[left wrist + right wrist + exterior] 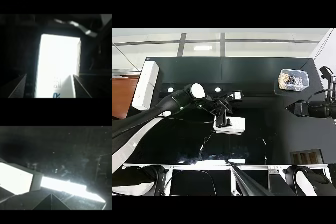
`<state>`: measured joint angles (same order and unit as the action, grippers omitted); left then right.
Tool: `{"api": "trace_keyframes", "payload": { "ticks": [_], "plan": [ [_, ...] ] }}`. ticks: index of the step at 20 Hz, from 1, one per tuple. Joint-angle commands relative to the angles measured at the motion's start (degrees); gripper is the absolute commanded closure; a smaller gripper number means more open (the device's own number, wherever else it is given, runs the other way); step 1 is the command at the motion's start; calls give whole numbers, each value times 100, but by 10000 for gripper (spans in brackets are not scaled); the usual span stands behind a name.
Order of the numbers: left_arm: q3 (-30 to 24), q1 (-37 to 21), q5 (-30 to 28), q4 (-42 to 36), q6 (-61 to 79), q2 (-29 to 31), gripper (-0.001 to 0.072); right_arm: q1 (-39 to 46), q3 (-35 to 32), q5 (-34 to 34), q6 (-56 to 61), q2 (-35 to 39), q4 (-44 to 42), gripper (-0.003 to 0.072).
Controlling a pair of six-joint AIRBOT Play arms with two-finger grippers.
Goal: Fold the box and place the chain.
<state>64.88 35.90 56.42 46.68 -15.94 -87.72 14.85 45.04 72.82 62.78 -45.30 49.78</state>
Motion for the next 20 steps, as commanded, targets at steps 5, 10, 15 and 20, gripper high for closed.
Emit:
{"api": "trace_keyframes", "payload": {
  "ticks": [5,10,15,20],
  "plan": [
    [28,15,138,133,-59,-125,-1,2,-2,72,7,2,-4,672],
    [59,15,280,50,-59,-122,-1,4,-2,66,4,2,-2,672],
    [96,15,424,70,-35,-98,-1,4,-2,70,4,2,-4,672],
    [83,181,455,323,-37,-103,-2,4,-2,66,4,2,-2,672]
  ]
}}
